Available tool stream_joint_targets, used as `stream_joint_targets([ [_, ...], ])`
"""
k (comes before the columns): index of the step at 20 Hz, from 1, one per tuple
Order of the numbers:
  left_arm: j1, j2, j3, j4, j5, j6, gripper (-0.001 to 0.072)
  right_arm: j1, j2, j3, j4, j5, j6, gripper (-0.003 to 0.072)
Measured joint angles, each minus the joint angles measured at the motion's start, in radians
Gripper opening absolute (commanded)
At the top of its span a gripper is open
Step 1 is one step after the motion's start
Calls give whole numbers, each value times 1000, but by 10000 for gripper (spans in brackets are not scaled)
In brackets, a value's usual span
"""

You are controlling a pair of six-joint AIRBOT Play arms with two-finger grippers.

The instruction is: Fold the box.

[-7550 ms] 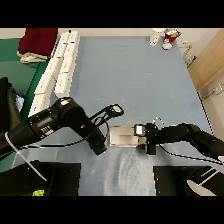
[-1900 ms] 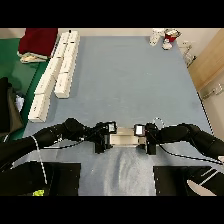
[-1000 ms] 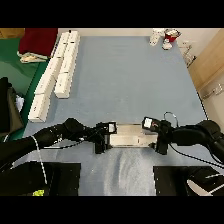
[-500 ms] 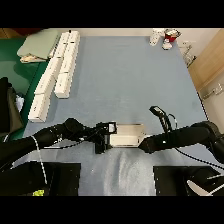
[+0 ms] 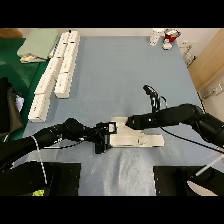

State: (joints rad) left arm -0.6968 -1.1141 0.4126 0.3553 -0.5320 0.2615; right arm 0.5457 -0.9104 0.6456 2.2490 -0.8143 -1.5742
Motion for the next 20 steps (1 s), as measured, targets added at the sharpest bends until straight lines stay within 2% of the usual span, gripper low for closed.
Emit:
stream_joint_targets([
  [10,0,0,0,0,0,0,462,-55,-275,53,-35,21,3,17],
  [20,0,0,0,0,0,0,462,-57,-322,55,-39,-4,-10,17],
])
